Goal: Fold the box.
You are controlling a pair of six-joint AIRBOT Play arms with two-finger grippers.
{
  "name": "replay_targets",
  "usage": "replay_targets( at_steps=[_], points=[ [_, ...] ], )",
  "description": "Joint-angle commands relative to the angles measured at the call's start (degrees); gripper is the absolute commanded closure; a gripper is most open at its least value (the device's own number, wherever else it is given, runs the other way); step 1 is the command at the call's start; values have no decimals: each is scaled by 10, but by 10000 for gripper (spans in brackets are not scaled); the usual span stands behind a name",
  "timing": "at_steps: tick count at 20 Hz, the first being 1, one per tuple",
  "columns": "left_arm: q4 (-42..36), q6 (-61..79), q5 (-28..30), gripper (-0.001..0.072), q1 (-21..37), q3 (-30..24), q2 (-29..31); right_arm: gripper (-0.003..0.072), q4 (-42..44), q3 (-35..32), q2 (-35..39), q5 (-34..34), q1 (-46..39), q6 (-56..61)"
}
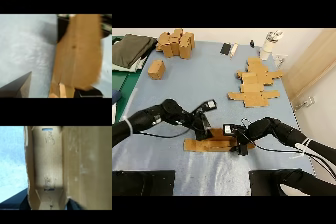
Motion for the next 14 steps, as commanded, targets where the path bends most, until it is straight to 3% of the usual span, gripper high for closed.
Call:
replay_targets(
  at_steps=[1,3,4,5,7,9,11,14],
  points=[
    [158,-223,-100,115,42,0,44,166,0,0,0,4,0,0],
    [184,-320,-216,117,54,0,80,165,0,0,0,3,0,0],
    [180,-388,-266,273,51,0,92,166,0,0,0,2,0,0],
    [167,-441,-306,693,42,-1,98,165,0,0,0,1,0,0],
    [58,-482,-304,700,4,-15,102,166,0,0,0,-5,0,0],
    [-51,-482,-181,700,-49,-23,100,165,0,0,0,-5,0,0],
    [-101,-482,-59,699,-73,-20,92,165,0,0,0,-6,0,0],
    [-104,-477,30,700,-69,-7,64,165,0,0,0,-7,0,0]
  ],
)
